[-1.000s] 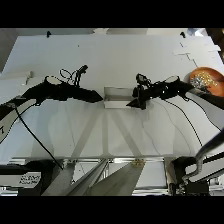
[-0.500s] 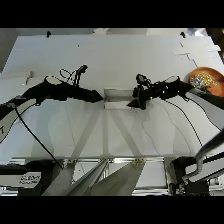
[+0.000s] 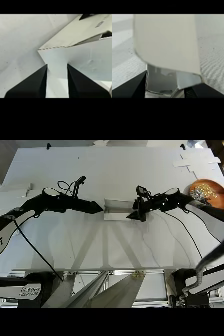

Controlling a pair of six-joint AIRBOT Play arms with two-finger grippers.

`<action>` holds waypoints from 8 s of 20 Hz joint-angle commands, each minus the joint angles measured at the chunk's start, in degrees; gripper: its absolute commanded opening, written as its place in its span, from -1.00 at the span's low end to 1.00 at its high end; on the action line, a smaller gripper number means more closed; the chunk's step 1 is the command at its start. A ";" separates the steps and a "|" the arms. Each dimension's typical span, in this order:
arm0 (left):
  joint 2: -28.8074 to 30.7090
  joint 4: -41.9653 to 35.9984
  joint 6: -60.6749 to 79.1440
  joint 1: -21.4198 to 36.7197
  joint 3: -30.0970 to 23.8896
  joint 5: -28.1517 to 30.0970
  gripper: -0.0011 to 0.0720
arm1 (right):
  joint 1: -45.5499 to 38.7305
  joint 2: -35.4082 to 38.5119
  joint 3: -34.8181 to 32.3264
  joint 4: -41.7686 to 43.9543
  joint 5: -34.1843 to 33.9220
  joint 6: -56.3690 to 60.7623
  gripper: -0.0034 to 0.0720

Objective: Fold the box and place the chain.

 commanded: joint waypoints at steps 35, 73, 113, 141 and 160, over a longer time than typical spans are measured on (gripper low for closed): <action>-3.80 -6.91 2.91 -6.12 0.00 5.20 0.82 | -0.04 0.02 0.02 -0.15 0.15 -0.11 -0.04; 3.28 24.02 -39.19 -14.75 0.20 22.69 0.60 | -0.04 0.02 0.02 -0.15 0.15 -0.11 -0.04; -1.09 45.31 -63.67 -19.30 10.49 12.55 0.24 | -0.04 0.02 0.02 -0.28 0.15 -0.11 -0.04; -4.22 45.90 -63.84 -21.00 18.21 1.99 0.67 | -0.04 0.02 0.02 -0.28 0.17 -0.11 -0.04; -4.13 32.92 -43.12 -12.52 18.10 -2.08 0.40 | -0.04 0.02 0.02 -0.28 0.17 -0.11 -0.04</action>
